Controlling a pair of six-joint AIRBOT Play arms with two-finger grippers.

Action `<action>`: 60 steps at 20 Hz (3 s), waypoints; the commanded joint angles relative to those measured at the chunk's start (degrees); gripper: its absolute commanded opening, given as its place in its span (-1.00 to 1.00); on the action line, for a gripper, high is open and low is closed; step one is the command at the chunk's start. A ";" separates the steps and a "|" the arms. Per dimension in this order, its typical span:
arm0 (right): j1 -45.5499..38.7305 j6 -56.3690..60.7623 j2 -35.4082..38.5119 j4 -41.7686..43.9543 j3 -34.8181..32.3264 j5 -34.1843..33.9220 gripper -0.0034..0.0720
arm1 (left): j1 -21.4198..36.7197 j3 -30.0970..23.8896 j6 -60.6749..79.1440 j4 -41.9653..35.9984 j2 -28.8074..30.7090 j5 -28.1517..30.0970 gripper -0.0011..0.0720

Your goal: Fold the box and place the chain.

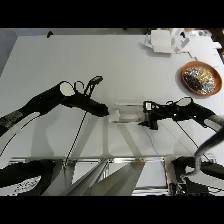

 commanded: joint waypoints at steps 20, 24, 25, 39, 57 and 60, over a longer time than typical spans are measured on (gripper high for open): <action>0.00 0.00 -0.02 0.02 0.02 0.00 0.17 | -11.02 1.99 -21.22 9.79 -1.92 10.84 0.45; 0.00 0.00 -0.02 0.00 0.02 0.00 0.17 | -12.81 5.46 -30.71 14.99 -3.91 10.25 0.44; 0.00 0.00 -0.02 0.00 0.02 0.00 0.17 | -13.22 6.40 -31.91 15.56 -4.35 9.90 0.43; 0.00 0.00 -0.02 -0.04 0.02 0.00 0.17 | -18.56 17.99 -61.29 31.80 -13.14 -5.77 0.07; 0.00 0.00 -0.02 -0.04 0.02 0.00 0.17 | -19.91 28.83 -69.94 34.86 -21.00 -15.23 -0.37; 0.00 0.00 -0.02 -0.04 0.02 0.00 0.17 | -20.26 28.81 -72.00 35.34 -20.98 -15.13 -0.93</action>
